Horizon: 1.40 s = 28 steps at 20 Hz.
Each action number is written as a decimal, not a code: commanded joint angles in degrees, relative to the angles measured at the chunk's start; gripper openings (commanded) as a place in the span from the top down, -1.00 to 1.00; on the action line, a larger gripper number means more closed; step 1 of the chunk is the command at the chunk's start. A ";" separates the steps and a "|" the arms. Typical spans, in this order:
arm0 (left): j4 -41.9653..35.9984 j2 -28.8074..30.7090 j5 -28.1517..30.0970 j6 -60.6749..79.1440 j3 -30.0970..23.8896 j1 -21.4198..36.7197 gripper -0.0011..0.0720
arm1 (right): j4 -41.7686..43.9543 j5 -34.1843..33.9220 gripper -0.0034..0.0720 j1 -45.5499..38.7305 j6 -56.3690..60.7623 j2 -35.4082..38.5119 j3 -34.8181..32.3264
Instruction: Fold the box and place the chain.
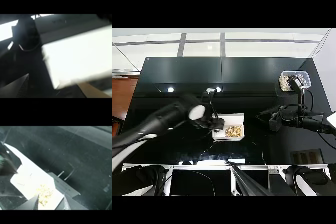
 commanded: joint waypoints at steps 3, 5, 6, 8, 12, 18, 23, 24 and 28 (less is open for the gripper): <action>-0.55 17.86 -8.17 23.45 -4.50 11.52 -0.62 | -0.07 0.09 -0.11 -0.04 0.13 0.02 0.02; -6.69 23.67 -3.15 33.62 -11.89 18.16 -0.62 | -0.09 0.09 -0.11 -0.04 0.13 0.02 0.02; -13.42 24.85 -0.26 41.05 -15.76 21.05 -0.62 | -0.26 0.13 -0.11 -0.04 0.11 0.02 0.02; -29.20 24.35 2.78 60.24 -23.17 25.86 -0.71 | -0.31 0.07 -0.11 -0.04 0.11 0.00 0.02; -31.63 20.61 6.80 90.66 -30.67 26.91 -1.00 | -0.15 0.28 -0.11 -0.04 0.13 0.02 0.02; -42.99 11.65 17.77 123.54 -31.91 26.93 -1.00 | -0.11 -0.04 -0.11 -0.04 0.42 0.00 0.02; -48.54 4.20 16.37 128.39 -31.65 26.91 -0.99 | -0.11 0.11 -0.11 -0.04 1.64 0.02 0.02; -50.69 3.58 16.46 129.68 -31.65 26.91 -0.99 | -0.13 0.11 -0.11 -0.04 1.64 0.02 0.02; -52.43 1.31 17.73 130.66 -31.63 26.34 -0.99 | -0.24 0.09 -0.11 -0.04 1.62 0.02 0.02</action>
